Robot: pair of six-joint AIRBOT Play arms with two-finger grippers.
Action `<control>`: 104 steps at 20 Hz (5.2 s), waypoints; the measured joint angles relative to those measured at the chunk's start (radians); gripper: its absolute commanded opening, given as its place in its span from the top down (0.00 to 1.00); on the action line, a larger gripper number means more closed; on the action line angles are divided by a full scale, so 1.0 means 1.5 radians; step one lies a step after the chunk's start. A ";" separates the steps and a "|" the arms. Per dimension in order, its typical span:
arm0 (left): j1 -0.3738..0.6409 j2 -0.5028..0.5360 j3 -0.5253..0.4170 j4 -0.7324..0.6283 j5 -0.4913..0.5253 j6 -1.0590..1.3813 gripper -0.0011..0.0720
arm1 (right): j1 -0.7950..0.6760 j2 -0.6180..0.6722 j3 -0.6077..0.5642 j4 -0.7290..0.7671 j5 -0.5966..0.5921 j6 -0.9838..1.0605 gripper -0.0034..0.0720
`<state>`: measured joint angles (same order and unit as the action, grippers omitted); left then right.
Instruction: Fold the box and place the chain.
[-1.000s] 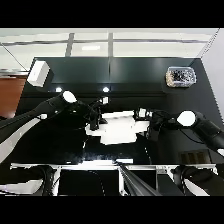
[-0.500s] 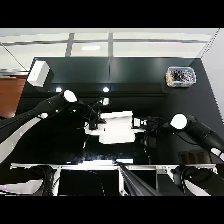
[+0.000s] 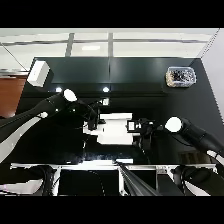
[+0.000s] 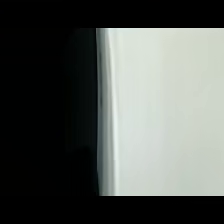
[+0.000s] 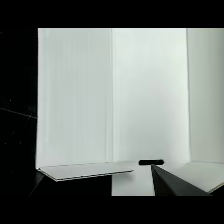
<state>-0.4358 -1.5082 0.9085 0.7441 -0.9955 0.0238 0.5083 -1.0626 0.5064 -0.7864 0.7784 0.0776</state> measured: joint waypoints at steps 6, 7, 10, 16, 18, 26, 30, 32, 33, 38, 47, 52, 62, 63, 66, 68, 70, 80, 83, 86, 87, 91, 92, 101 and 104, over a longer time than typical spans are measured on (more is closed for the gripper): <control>0.001 0.000 0.000 0.000 -0.002 0.000 0.95 | 0.017 -0.001 0.012 0.025 -0.019 0.033 0.04; 0.001 0.000 0.000 -0.005 -0.005 -0.002 0.95 | 0.017 -0.001 0.018 0.035 -0.021 0.041 0.04; 0.000 0.000 0.000 -0.004 -0.007 -0.001 0.95 | 0.018 0.000 0.037 0.023 -0.010 0.068 0.04; 0.000 0.000 0.000 -0.004 -0.007 -0.001 0.95 | 0.018 0.001 0.052 -0.028 -0.019 0.093 0.04; 0.000 0.000 0.000 -0.004 -0.008 -0.001 0.95 | 0.016 0.001 0.053 -0.033 -0.025 0.090 0.04; 0.000 0.000 0.003 -0.002 -0.020 -0.001 0.95 | -0.034 0.001 0.062 0.019 -0.065 0.041 0.04; -0.003 0.001 0.016 0.009 -0.021 0.001 0.95 | -0.042 0.001 0.064 0.042 -0.067 0.014 0.04; -0.011 0.001 0.025 0.027 -0.021 0.002 0.95 | -0.045 0.001 0.065 0.044 -0.067 0.008 0.04; -0.017 0.001 0.028 0.037 -0.020 0.001 0.95 | -0.047 0.001 0.065 0.044 -0.067 0.006 0.04; -0.035 0.001 0.036 0.072 -0.020 0.002 0.95 | -0.070 0.001 0.065 0.040 -0.063 0.002 0.04; -0.039 0.002 0.051 0.082 -0.021 0.003 0.95 | -0.077 -0.002 0.048 0.079 -0.008 -0.043 0.04; -0.039 0.002 0.053 0.082 -0.021 0.003 0.95 | -0.076 -0.029 0.028 0.148 -0.002 -0.152 0.04; -0.039 0.002 0.053 0.082 -0.022 -0.003 0.95 | -0.077 -0.104 0.023 0.178 -0.011 -0.247 0.04; -0.039 0.002 0.053 0.082 -0.022 -0.003 0.95 | -0.078 -0.107 0.023 0.173 -0.014 -0.249 0.04; -0.039 0.002 0.053 0.082 -0.023 -0.004 0.95 | -0.078 -0.114 0.022 0.163 -0.024 -0.243 0.04; -0.039 0.002 0.053 0.082 -0.023 -0.004 0.95 | -0.079 -0.118 0.019 0.160 -0.027 -0.238 0.04; -0.039 0.002 0.053 0.082 -0.023 -0.005 0.95 | -0.079 -0.120 0.019 0.159 -0.033 -0.235 0.04; -0.039 0.002 0.053 0.082 -0.023 -0.004 0.95 | -0.081 -0.124 0.016 0.158 -0.057 -0.223 0.22; -0.039 0.002 0.053 0.083 -0.021 -0.008 0.92 | -0.081 -0.124 0.015 0.158 -0.060 -0.222 0.32; -0.039 0.007 0.053 0.081 -0.016 -0.035 0.25 | -0.081 -0.124 0.015 0.158 -0.067 -0.221 0.70; -0.039 0.013 0.053 0.083 -0.011 -0.041 0.18 | -0.081 -0.124 0.015 0.158 -0.067 -0.221 0.70; -0.038 0.062 0.053 0.161 -0.012 -0.164 0.12 | -0.081 -0.124 0.015 0.157 -0.067 -0.221 0.70; -0.038 0.081 0.053 0.204 -0.020 -0.220 0.12 | -0.081 -0.124 0.015 0.156 -0.067 -0.221 0.70; -0.038 0.216 0.033 0.389 -0.167 -0.624 0.95 | -0.081 -0.124 0.015 0.153 -0.064 -0.221 0.70; -0.038 0.250 -0.034 0.239 -0.130 -0.644 0.95 | -0.080 -0.124 0.015 0.153 -0.062 -0.221 0.70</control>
<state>-0.4927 -1.1336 0.8574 1.1027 -1.1908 -0.9421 0.3878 -1.2488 0.5289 -0.5568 0.6861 -0.2543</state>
